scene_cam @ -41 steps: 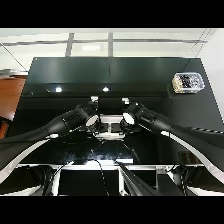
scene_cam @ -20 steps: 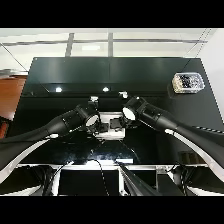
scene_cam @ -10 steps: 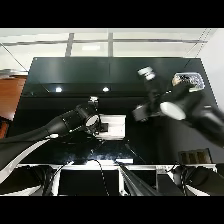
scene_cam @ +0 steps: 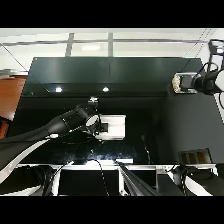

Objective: Fold the box and place the chain.

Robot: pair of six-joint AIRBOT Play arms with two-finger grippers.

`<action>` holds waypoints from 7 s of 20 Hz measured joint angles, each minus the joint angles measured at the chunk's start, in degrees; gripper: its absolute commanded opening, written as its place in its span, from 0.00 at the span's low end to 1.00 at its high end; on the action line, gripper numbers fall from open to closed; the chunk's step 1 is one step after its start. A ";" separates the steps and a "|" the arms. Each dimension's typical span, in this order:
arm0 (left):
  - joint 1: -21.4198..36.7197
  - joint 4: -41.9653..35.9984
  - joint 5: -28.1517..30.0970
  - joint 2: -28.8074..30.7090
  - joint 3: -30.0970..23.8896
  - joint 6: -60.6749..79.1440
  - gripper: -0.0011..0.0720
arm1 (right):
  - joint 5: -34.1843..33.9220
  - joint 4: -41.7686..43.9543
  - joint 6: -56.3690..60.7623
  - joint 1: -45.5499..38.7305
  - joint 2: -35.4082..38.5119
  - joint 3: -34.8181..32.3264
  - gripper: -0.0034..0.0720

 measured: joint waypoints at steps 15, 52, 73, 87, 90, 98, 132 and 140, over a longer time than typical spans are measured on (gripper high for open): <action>0.00 -0.81 -1.44 0.00 0.00 -0.04 0.06 | 0.70 23.85 7.50 -19.17 -35.60 24.81 0.62; 0.00 -0.46 -1.31 0.00 0.00 0.04 0.06 | -0.22 33.22 -8.46 -22.71 -32.22 28.96 0.07; 0.00 -0.37 -0.96 0.00 0.00 -0.07 0.06 | 8.90 42.66 -30.86 -16.28 6.49 26.80 0.07; 0.00 -0.35 -1.03 0.00 0.00 -0.02 0.06 | 14.14 43.21 -30.67 12.46 14.16 17.79 0.07; 0.00 -0.35 -0.98 0.00 0.00 -0.02 0.06 | 13.68 45.31 -30.38 15.63 14.12 17.35 0.07; 0.00 -0.31 -0.87 0.00 0.00 -0.02 0.06 | 13.81 50.10 -30.99 17.73 13.00 13.64 0.07; 0.00 -0.20 0.63 0.00 0.00 -0.04 0.06 | 3.74 55.45 -36.11 29.94 -7.28 1.79 0.07; 0.00 -0.17 0.76 0.00 0.00 -0.04 0.06 | 9.25 49.09 -34.23 30.34 -8.79 1.57 0.07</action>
